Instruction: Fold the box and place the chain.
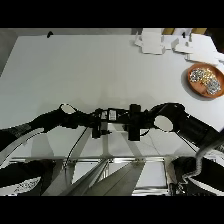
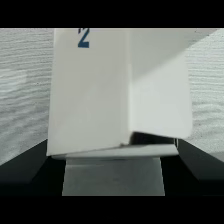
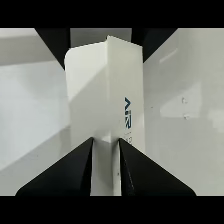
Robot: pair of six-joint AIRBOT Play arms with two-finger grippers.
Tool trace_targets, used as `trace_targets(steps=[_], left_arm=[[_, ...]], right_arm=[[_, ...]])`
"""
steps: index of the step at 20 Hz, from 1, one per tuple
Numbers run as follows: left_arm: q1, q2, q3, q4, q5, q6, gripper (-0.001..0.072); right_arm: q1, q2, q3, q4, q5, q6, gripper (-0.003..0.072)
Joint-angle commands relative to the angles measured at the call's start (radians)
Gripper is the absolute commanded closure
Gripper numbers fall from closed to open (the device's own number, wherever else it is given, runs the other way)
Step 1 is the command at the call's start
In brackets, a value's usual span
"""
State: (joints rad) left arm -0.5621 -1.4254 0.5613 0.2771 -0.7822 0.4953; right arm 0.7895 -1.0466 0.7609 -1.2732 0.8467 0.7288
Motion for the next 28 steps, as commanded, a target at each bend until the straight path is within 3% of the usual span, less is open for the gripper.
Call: trace_targets(steps=[1, 12, 23, 24, 26, 28], left_arm=[[0.000, 0.001, 0.000, 0.000, 0.000, 0.002, 0.0454], [0.000, 0.001, 0.000, 0.000, 0.000, 0.002, 0.0454], [0.000, 0.001, 0.000, 0.000, 0.000, 0.002, 0.0454], [0.000, 0.001, 0.000, 0.000, 0.000, 0.002, 0.0454], [0.000, 0.001, 0.000, 0.000, 0.000, 0.002, 0.0454], [0.000, 0.001, 0.000, 0.000, 0.000, 0.002, 0.0454]], right_arm=[[0.001, -0.001, -0.001, -0.013, -0.014, 0.007, 0.0576], [0.001, -0.003, -0.040, -0.006, -0.092, 0.053, 0.0605], [0.001, -0.013, -0.060, -0.002, -0.024, 0.048, 0.0600], [0.001, -0.013, -0.067, 0.002, -0.019, 0.048, 0.0589], [0.001, -0.013, -0.082, 0.028, -0.013, 0.048, 0.0477], [0.001, -0.010, -0.083, 0.057, -0.005, 0.045, 0.0471]])
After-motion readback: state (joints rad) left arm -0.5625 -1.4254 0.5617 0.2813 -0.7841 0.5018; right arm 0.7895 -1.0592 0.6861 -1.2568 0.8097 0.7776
